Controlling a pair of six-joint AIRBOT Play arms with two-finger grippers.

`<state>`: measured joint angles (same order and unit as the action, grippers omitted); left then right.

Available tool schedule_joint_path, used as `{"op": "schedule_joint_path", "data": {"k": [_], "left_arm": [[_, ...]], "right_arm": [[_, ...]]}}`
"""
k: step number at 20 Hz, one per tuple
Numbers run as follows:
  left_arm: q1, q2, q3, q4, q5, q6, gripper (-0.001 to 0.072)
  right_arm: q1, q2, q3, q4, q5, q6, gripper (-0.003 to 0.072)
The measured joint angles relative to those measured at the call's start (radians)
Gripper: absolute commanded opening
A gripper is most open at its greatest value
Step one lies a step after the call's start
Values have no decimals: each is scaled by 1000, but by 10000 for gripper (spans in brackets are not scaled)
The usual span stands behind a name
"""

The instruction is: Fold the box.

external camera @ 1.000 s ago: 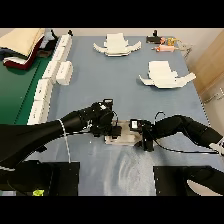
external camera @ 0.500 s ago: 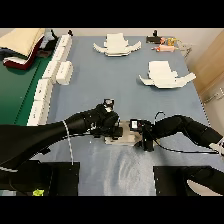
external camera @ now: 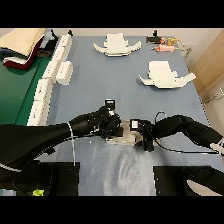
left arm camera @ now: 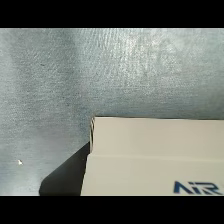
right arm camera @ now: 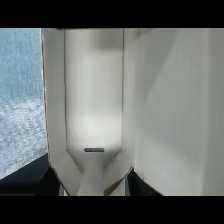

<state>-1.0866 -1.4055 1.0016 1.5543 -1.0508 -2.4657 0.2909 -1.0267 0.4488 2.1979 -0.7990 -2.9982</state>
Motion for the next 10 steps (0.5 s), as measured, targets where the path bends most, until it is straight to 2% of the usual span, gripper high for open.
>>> {"op": "schedule_joint_path", "data": {"k": [5,6,7,8,10], "left_arm": [[-12,-3,2,1,-13,-12,18],[-13,-3,5,0,-19,-14,135],[-14,-3,10,-4,-30,-10,367],[-16,-3,15,-17,-40,-11,423],[-18,-2,27,-6,-55,-11,422]], "right_arm": [[0,0,0,0,0,-5,463],[0,0,0,-1,0,-6,463],[0,0,0,-1,0,-6,463],[0,0,0,0,0,-5,463],[0,0,0,0,1,-4,464]]}}
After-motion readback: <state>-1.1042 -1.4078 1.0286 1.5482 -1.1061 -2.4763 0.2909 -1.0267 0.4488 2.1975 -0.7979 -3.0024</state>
